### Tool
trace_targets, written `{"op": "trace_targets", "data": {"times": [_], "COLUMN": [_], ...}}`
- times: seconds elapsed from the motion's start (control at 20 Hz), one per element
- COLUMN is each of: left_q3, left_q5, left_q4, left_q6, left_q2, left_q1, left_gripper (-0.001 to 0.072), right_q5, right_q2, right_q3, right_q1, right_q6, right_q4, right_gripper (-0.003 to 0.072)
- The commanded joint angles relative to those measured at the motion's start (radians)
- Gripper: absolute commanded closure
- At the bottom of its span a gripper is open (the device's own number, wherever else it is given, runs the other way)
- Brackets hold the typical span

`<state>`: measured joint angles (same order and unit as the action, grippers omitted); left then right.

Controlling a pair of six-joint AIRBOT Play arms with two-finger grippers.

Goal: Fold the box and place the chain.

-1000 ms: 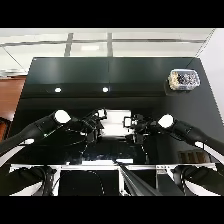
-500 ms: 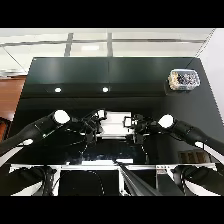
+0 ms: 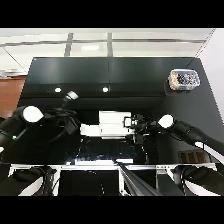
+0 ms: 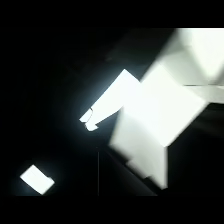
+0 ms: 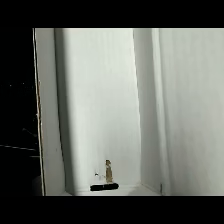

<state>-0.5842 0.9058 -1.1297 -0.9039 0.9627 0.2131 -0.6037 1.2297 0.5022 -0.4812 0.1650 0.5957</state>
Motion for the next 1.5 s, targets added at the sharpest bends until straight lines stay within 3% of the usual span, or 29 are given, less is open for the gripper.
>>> {"op": "trace_targets", "data": {"times": [0.0,0.1,0.2,0.4,0.55,0.7,0.85,0.9,1.0,1.1,1.15,1.45], "left_q3": [0.01,0.023,0.027,0.026,0.022,0.005,-0.013,-0.021,-0.045,-0.071,-0.085,-0.151], "left_q5": [0.123,0.239,0.301,0.214,0.13,0.14,0.188,0.2,0.209,0.211,0.213,0.293], "left_q4": [-0.013,0.236,0.43,0.467,0.469,0.469,0.486,0.489,0.488,0.488,0.488,0.499], "left_q6": [-0.529,-0.377,-0.229,-0.226,-0.229,-0.229,-0.166,-0.15,-0.15,-0.146,-0.147,-0.147], "left_q2": [0.009,0.105,0.217,0.365,0.391,0.391,0.39,0.388,0.387,0.387,0.387,0.387], "left_q1": [-0.227,-0.329,-0.362,-0.237,-0.114,-0.037,-0.023,-0.023,-0.023,-0.023,-0.023,-0.022], "left_gripper": [0.0677,0.0677,0.0679,0.068,0.068,0.0678,0.0672,0.0585,0.0203,0.012,-0.0011,-0.0006], "right_q5": [0.0,0.0,0.0,0.0,0.0,0.0,0.0,0.0,0.0,0.0,0.0,0.0], "right_q2": [0.0,0.0,0.0,0.0,0.0,0.0,0.0,0.0,0.0,0.0,0.0,0.0], "right_q3": [0.0,0.0,0.0,0.0,0.0,0.0,0.0,0.0,0.0,0.0,0.0,0.0], "right_q1": [-0.001,-0.001,-0.001,-0.001,-0.001,-0.001,-0.001,-0.001,-0.001,-0.001,-0.001,-0.001], "right_q6": [0.0,0.0,0.0,0.0,0.0,0.0,0.0,0.0,0.0,0.0,0.0,0.0], "right_q4": [0.0,0.0,0.0,0.0,0.0,0.0,0.0,0.0,0.0,0.0,0.0,0.0], "right_gripper": [0.0558,0.0558,0.0558,0.0558,0.0558,0.0558,0.0558,0.0558,0.0558,0.0558,0.0558,0.0558]}}
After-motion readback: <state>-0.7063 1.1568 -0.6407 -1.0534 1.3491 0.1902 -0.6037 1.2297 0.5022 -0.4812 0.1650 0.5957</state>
